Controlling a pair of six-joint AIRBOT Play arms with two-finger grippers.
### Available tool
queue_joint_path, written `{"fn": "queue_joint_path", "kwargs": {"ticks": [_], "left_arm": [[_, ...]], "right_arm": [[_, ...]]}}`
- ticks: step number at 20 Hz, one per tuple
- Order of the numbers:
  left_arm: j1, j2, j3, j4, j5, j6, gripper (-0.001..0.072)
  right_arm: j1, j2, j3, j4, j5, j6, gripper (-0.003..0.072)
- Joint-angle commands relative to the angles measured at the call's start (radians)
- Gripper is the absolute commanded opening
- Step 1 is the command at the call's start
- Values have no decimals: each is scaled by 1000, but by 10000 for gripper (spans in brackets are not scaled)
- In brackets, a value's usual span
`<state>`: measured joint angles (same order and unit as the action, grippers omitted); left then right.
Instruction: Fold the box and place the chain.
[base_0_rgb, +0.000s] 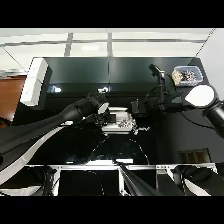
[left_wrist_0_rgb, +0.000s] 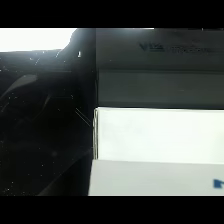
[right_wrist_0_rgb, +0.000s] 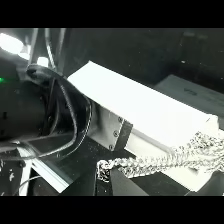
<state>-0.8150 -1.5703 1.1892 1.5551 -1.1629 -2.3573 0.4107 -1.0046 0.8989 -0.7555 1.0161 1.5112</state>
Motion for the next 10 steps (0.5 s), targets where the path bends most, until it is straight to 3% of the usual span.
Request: {"fn": "queue_joint_path", "kwargs": {"ticks": [1,2,3,4,8,10], "left_arm": [[1,-1,0,0,0,0,30],[1,-1,0,0,0,0,30],[1,-1,0,0,-1,0,30],[1,-1,0,0,-2,0,30],[1,-1,0,0,-4,0,30],[1,-1,0,0,-6,0,30]], "right_arm": [[20,-16,-32,29,-50,0,16],[21,-18,-32,31,-55,0,64],[18,-17,-31,29,-51,0,281],[0,-16,-31,29,-32,-1,356],[-177,52,-33,-121,107,-51,356],[-246,124,-88,-210,88,-182,356]]}}
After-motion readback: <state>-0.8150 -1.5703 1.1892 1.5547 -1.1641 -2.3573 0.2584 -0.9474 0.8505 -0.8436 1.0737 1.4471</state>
